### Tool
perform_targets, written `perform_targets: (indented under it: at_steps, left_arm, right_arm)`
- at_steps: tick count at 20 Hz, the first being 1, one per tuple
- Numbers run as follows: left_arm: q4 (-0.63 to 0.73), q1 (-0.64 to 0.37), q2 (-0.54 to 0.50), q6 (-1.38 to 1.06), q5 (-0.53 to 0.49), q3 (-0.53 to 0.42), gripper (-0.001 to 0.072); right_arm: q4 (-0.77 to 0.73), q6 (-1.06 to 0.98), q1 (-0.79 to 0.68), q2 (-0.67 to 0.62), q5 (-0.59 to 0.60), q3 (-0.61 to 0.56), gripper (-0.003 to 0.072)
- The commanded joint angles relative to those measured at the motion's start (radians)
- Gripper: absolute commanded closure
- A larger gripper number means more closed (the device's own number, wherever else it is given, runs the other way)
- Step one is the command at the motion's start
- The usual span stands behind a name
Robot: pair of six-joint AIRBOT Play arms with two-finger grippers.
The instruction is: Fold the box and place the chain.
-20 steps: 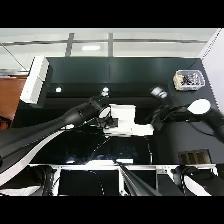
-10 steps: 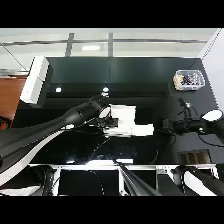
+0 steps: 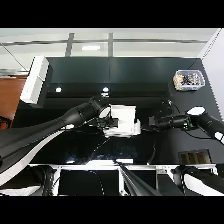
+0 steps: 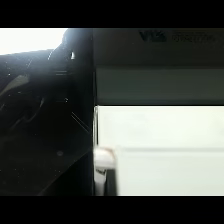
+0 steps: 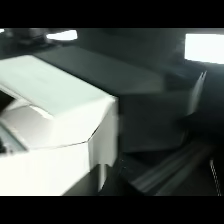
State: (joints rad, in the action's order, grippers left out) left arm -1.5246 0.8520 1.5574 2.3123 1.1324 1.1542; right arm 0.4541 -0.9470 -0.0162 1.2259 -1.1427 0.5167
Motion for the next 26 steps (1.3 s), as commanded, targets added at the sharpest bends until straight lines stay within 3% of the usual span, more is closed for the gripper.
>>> perform_targets:
  at_steps: [1, 2, 5, 8, 10, 12, 18, 26]
  left_arm:
    - [0.0, 0.0, 0.0, 0.0, 0.005, 0.0, 0.0682]
    - [0.0, 0.0, 0.0, 0.0, 0.006, 0.0, 0.0682]
    - [-0.001, 0.0, 0.0, 0.0, 0.006, 0.0, 0.0682]
    - [-0.001, 0.0, 0.0, 0.0, 0.005, 0.0, 0.0682]
    - [-0.001, 0.0, 0.0, 0.0, 0.005, 0.0, 0.0682]
    - [-0.001, 0.0, 0.0, 0.0, 0.005, 0.0, 0.0682]
    - [-0.001, 0.0, 0.0, 0.0, 0.005, 0.0, 0.0682]
    - [0.0, 0.0, 0.0, 0.0, 0.005, 0.0, 0.0682]
  right_arm:
    - [-0.023, 0.068, 0.014, 0.007, -0.089, 0.051, 0.0223]
    - [-0.002, 0.069, 0.025, 0.007, -0.091, 0.06, 0.0144]
    - [0.017, 0.044, 0.075, 0.007, -0.06, 0.063, 0.0145]
    - [0.018, 0.001, 0.138, 0.007, -0.004, 0.068, 0.0164]
    - [0.02, -0.045, 0.177, 0.007, 0.027, 0.077, 0.0289]
    - [0.042, -0.099, 0.213, 0.007, 0.067, 0.1, 0.0289]
    - [0.235, -0.357, 0.331, 0.007, 0.174, 0.175, 0.0289]
    - [0.692, -0.811, 0.546, 0.027, 0.179, 0.318, 0.0289]
